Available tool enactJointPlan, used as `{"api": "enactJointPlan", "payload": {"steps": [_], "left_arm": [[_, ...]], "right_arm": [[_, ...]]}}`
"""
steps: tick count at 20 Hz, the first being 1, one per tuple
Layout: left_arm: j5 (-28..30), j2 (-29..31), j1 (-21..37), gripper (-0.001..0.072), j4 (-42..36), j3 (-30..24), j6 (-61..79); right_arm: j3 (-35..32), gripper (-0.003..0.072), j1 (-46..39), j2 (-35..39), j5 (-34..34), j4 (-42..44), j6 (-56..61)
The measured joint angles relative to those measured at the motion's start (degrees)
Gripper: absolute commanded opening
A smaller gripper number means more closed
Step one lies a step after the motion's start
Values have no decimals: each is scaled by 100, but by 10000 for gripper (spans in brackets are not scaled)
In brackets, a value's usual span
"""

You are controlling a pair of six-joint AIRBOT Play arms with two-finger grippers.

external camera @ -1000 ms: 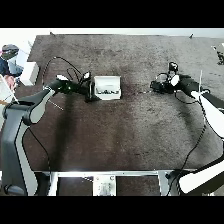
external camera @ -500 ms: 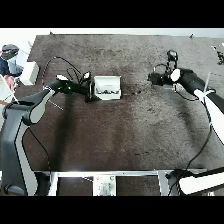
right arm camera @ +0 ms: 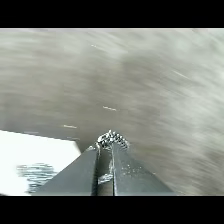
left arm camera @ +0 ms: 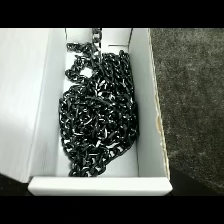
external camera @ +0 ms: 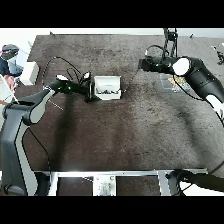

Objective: Fold the box and place the chain.

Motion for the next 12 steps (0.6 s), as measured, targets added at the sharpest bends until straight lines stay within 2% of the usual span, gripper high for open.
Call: {"api": "enactJointPlan", "payload": {"steps": [6,12], "left_arm": [[-2,0,0,286,2,0,0],[-2,0,0,286,2,0,0]], "right_arm": [[181,14,905,302,-387,101,-210],[382,14,1351,308,-734,116,-376]]}}
